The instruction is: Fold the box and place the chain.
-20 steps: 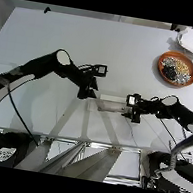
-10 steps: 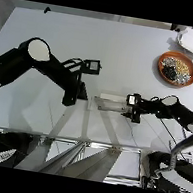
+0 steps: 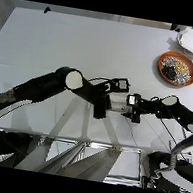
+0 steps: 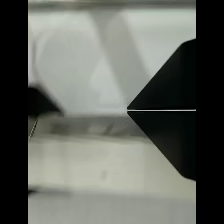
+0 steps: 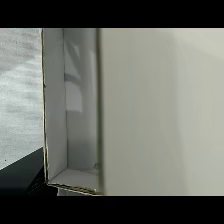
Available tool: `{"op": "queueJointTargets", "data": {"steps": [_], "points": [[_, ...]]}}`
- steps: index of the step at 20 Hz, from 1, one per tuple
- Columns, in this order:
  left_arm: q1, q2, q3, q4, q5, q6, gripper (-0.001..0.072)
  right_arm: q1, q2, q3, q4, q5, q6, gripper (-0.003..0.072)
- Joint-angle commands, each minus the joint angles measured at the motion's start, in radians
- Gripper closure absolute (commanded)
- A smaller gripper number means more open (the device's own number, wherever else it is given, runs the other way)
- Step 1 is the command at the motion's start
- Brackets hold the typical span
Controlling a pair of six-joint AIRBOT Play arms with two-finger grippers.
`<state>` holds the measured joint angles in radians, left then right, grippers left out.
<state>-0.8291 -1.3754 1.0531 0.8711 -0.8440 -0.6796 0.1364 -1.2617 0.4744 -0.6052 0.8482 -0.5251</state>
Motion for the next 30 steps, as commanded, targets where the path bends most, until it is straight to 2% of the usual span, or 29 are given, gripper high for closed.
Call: {"op": "queueJointTargets", "data": {"steps": [1,3,4,10,15,18,22,25,28,30], "points": [[0.001,-0.068,-0.002,0.001,0.318,-0.158,0.0708,0.0,0.001,0.0,0.0,0.0,0.0,0.027],[0.022,-0.091,-0.002,-0.002,0.393,-0.233,0.0707,0.0,0.001,0.0,0.0,0.0,0.0,0.027],[0.033,-0.102,-0.002,-0.002,0.393,-0.262,0.0707,0.0,0.001,0.0,0.0,0.0,0.0,0.027],[0.048,-0.2,-0.002,-0.016,0.257,-0.297,0.0707,0.0,0.001,0.0,0.0,0.0,0.0,0.027],[0.048,-0.195,-0.002,-0.049,0.274,-0.285,0.0707,0.0,0.001,0.0,0.0,0.0,0.0,0.027],[0.049,-0.159,-0.002,-0.055,0.304,-0.285,0.0702,0.0,0.001,0.0,0.0,0.001,0.0,0.027],[0.068,-0.064,-0.002,-0.006,0.285,-0.286,0.0701,0.0,0.001,0.0,0.0,0.0,0.0,0.027],[0.101,0.043,-0.002,0.091,0.172,-0.286,0.0708,0.0,0.001,0.0,0.0,0.001,0.0,0.027],[0.106,0.181,-0.002,0.242,0.072,-0.301,0.0711,0.0,0.001,0.0,0.0,0.001,0.0,0.027],[0.106,0.233,-0.002,0.281,0.008,-0.32,0.0711,0.0,0.001,0.0,0.0,0.0,0.0,0.027]]}}
